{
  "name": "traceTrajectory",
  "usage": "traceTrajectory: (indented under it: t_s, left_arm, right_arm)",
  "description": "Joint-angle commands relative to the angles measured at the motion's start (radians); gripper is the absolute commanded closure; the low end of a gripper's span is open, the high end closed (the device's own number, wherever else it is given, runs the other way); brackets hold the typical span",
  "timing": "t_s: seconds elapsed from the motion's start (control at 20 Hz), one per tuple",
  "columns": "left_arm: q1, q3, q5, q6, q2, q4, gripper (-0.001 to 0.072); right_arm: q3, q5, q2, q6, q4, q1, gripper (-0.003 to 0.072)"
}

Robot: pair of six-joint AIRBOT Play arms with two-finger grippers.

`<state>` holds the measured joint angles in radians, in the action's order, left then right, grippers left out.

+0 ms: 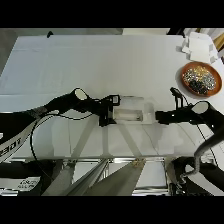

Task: Fold the box and place the chain.

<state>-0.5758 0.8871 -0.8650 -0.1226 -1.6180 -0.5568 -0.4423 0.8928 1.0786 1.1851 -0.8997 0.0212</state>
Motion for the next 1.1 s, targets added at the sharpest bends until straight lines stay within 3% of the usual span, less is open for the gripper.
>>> traceTrajectory:
  t_s: [0.0, 0.35, 0.45, 0.55, 0.7, 0.75, 1.05]
  left_arm:
    - [0.001, 0.000, 0.000, 0.000, 0.000, 0.000, 0.0437]
    - [0.001, 0.000, 0.000, 0.000, 0.000, 0.000, 0.0437]
    - [0.001, 0.000, 0.000, 0.000, 0.000, 0.000, 0.0437]
    - [0.001, 0.000, 0.000, 0.000, 0.001, 0.000, 0.0437]
    - [0.001, 0.000, 0.000, 0.000, 0.000, 0.000, 0.0437]
    - [0.001, 0.000, 0.000, 0.000, 0.000, 0.000, 0.0437]
    - [0.001, 0.000, 0.000, 0.000, 0.000, 0.000, 0.0437]
  right_arm:
    - [0.000, 0.009, 0.022, -0.073, 0.099, -0.016, 0.0675]
    - [0.000, 0.017, -0.066, -0.095, 0.127, -0.016, 0.0671]
    - [0.000, 0.037, -0.091, -0.095, 0.148, -0.016, 0.0615]
    - [0.000, 0.054, -0.094, -0.095, 0.172, -0.023, 0.0500]
    - [0.000, 0.036, -0.094, -0.095, 0.179, -0.071, 0.0479]
    - [-0.001, 0.032, -0.094, -0.095, 0.189, -0.084, 0.0432]
    - [-0.061, 0.035, -0.093, -0.082, 0.180, -0.147, 0.0416]
